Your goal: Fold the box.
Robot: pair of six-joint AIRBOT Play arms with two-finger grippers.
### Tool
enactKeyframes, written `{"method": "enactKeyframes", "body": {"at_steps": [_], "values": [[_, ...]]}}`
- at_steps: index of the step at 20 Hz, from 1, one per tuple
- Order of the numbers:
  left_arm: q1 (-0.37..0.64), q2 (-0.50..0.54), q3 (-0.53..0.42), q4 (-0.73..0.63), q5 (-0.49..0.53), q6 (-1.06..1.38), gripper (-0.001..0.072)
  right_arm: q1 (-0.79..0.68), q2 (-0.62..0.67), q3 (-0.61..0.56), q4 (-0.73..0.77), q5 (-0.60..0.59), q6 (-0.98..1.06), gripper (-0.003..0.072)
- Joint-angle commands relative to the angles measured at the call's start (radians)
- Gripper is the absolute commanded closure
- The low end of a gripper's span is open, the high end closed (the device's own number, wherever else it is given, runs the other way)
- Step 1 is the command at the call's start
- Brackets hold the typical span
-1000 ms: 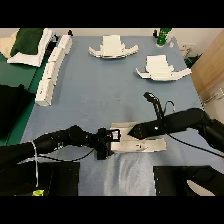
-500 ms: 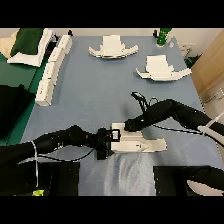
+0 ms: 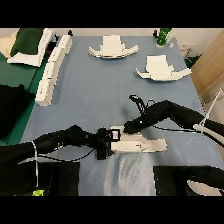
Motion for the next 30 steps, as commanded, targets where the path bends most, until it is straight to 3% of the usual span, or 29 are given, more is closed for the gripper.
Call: {"method": "enactKeyframes", "body": {"at_steps": [1,6,11,14,17,18,20,21,25,30], "values": [[0.0,0.0,0.001,0.001,0.0,0.002,0.0169,0.0,0.021,0.002,-0.003,-0.001,-0.014,0.0536],[0.0,0.0,0.001,0.001,0.0,0.002,0.0169,-0.002,0.212,0.001,-0.047,-0.036,-0.051,0.0537],[0.0,0.0,0.001,0.001,0.0,0.002,0.017,-0.001,0.438,-0.013,-0.208,-0.196,-0.134,0.0536],[0.0,0.0,0.001,0.001,0.0,0.002,0.0169,-0.001,0.557,-0.076,-0.196,-0.314,-0.26,0.0536],[0.0,0.0,0.001,0.001,0.0,0.002,0.017,0.0,0.65,-0.145,-0.259,-0.348,-0.352,0.0531],[0.0,0.0,0.001,0.001,0.0,0.002,0.017,0.0,0.652,-0.162,-0.301,-0.342,-0.385,0.0446],[0.0,0.0,0.001,0.001,0.0,0.002,0.0169,0.0,0.633,-0.201,-0.357,-0.314,-0.55,0.0102],[0.0,0.0,0.001,0.001,0.0,0.002,0.0169,0.001,0.617,-0.216,-0.375,-0.297,-0.63,0.0057],[0.0,0.0,0.001,0.001,0.0,0.002,0.0169,0.001,0.552,-0.245,-0.402,-0.195,-0.764,0.0032],[0.0,0.0,0.001,0.001,0.0,0.002,0.0169,0.001,0.496,-0.249,-0.375,-0.166,-0.805,0.0033]]}}
